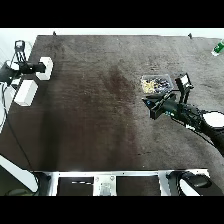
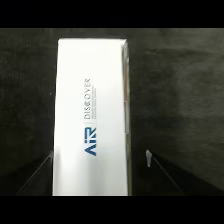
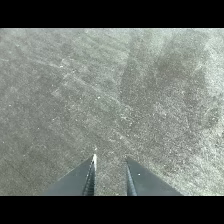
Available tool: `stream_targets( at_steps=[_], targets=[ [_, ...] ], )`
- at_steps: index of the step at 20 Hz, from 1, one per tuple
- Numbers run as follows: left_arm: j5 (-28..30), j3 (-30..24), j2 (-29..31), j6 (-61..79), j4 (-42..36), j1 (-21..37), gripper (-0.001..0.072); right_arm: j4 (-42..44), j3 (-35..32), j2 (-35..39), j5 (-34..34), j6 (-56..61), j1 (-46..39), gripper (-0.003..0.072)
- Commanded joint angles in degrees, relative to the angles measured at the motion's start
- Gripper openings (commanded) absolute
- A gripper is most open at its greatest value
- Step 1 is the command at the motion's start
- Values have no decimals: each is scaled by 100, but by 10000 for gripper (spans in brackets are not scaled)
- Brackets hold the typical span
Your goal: Fold the box and place the chain.
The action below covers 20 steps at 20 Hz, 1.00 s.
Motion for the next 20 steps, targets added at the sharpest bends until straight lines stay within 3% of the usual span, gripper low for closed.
stream_targets(
  at_steps=[1, 2, 3, 7, 10, 15, 20],
  targets=[
    [-710, 20, 472, -2, 59, 2, 621, 4, 74, 55, 0, 0, -4, 69],
    [-953, 20, 656, 2, 63, 2, 373, 2, 125, 133, -31, -2, -4, 11],
    [-1235, 20, 852, 122, 61, 0, 45, 2, 164, 271, -186, 2, -4, 10],
    [-1464, 0, 1740, 426, 15, 0, 17, -15, 153, 1174, -1572, 7, -7, 9],
    [-791, -586, 2747, 782, -66, -105, 17, -15, -33, 1755, -2052, 238, -186, 8],
    [1182, -3136, 4905, 1163, -129, -575, 17, -20, -378, 2006, -1456, 866, -970, 8],
    [1853, -5549, 6760, 1506, -328, -1054, 17, -785, -470, 2133, -1338, 841, -1099, 7]
  ],
)
